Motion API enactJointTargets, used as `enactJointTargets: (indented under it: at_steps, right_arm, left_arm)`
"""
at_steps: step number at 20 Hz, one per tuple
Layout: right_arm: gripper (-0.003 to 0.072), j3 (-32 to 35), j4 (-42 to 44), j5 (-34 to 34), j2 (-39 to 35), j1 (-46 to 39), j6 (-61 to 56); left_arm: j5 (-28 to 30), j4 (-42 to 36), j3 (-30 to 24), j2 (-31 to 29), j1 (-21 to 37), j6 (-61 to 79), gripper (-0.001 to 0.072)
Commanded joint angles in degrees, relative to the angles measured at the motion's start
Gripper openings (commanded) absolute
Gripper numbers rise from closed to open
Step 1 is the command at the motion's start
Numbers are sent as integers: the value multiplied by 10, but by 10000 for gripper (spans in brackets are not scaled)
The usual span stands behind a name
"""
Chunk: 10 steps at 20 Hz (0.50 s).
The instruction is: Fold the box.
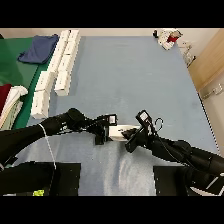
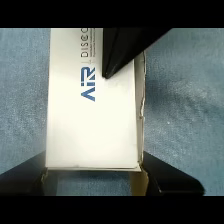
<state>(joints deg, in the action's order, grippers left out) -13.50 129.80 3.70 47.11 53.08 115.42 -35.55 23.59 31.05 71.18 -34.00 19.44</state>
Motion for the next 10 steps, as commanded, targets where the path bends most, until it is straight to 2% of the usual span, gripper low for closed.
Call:
enactJointTargets:
  at_steps: [1, 7, 10]
  right_arm:
    - [3, 2, -5, 10, 32, 6, -5]
    - [3, 2, -6, 10, 31, 6, -3]
    - [3, 2, -33, 6, 14, 5, -3]
  left_arm:
    - [0, 0, 0, 0, 0, 0, 459]
    - [0, 0, 0, 0, 0, 0, 459]
    - [0, 0, 0, 0, 1, 0, 459]
